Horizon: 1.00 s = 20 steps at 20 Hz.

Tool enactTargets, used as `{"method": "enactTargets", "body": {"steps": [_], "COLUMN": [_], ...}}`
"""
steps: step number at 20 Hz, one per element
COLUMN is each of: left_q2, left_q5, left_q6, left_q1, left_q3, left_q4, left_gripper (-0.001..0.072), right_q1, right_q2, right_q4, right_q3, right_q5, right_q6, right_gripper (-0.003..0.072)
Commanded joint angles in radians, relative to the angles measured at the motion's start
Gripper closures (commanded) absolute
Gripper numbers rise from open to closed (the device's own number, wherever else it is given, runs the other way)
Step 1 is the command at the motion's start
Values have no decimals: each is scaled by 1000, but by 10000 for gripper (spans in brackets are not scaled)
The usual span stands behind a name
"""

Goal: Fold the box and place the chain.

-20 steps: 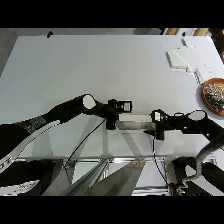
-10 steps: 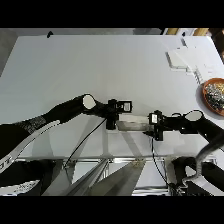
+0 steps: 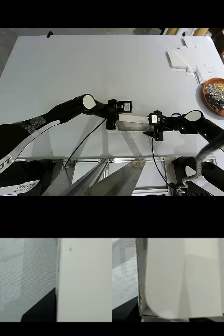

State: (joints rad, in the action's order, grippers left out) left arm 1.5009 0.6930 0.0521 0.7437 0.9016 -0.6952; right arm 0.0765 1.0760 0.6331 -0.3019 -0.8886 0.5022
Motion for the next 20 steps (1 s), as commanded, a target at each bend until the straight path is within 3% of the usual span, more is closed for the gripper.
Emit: {"method": "enactTargets", "body": {"steps": [1,18,19,20], "left_q2": [0,0,-1,-4], "left_q5": [-1,0,0,5], "left_q6": [0,0,0,0], "left_q1": [0,0,0,0], "left_q3": [0,0,0,0], "left_q4": [0,0,0,0], "left_gripper": [700,698,660,527], "right_q1": [1,1,1,1], "right_q2": [0,0,0,0], "right_q4": [2,2,2,2], "right_q3": [1,1,1,1], "right_q5": [-2,-2,-2,-2], "right_q6": [0,0,0,0], "right_gripper": [278,278,278,278]}}
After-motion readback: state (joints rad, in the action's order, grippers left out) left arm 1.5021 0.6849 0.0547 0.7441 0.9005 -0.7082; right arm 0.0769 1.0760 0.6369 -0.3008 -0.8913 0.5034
